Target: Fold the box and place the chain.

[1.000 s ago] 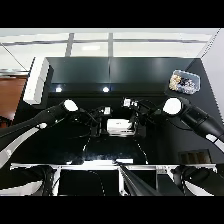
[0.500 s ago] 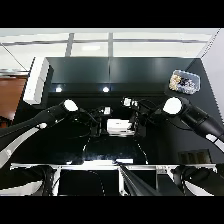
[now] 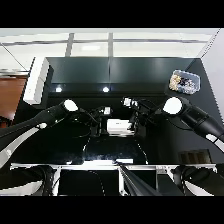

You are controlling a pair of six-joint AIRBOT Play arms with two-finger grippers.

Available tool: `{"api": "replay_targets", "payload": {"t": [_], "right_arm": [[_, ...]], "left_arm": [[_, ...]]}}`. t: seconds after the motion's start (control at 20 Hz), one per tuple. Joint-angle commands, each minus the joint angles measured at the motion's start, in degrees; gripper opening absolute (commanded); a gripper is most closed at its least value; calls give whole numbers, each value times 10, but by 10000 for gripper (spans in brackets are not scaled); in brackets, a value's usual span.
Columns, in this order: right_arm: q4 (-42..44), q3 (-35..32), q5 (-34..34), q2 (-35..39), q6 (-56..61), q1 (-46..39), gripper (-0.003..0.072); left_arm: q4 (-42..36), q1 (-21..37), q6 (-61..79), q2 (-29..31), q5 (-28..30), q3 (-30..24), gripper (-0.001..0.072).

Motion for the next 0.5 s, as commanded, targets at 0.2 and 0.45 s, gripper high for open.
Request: {"api": "replay_targets", "payload": {"t": [0.2, 0.45], "right_arm": [[0, 0, 7, 0, 8, 1, 317], [-1, 0, 8, 0, 28, 1, 434]], "left_arm": [[0, 0, 0, 0, 0, 0, 351], [0, 0, 0, 0, 0, 0, 351]]}}
